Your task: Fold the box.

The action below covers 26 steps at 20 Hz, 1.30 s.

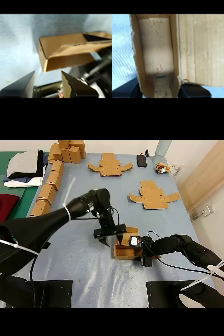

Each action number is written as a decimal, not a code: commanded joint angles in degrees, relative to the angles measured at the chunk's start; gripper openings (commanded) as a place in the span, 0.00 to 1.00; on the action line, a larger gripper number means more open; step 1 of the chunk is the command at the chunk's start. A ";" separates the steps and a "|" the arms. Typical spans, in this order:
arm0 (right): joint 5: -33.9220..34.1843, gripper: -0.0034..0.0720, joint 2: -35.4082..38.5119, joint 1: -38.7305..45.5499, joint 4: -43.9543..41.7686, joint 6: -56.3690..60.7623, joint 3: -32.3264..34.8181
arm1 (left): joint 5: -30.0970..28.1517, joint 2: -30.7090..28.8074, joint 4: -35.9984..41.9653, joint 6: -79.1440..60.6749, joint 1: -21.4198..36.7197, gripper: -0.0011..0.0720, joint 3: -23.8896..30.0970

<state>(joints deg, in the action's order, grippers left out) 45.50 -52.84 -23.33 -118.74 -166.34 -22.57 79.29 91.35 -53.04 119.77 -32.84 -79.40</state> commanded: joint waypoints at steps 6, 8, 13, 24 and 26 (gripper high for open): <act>0.00 0.69 0.04 -0.02 0.00 0.02 0.02 | 4.20 -0.02 5.03 -32.33 17.16 0.56 -0.17; 0.00 0.69 0.04 -0.02 0.00 0.02 0.02 | 2.75 -0.02 3.26 -51.30 20.57 0.04 -0.15; 0.00 0.68 0.04 -0.02 0.00 0.02 0.02 | -1.14 -0.35 6.80 -77.05 22.91 0.03 4.85; 0.00 0.69 0.04 -0.02 0.02 0.02 0.02 | -24.33 -16.87 19.02 -108.63 14.21 0.03 33.62; 0.00 0.69 0.04 -0.02 0.02 0.02 0.02 | -30.12 -18.38 20.57 -120.76 12.07 0.51 36.37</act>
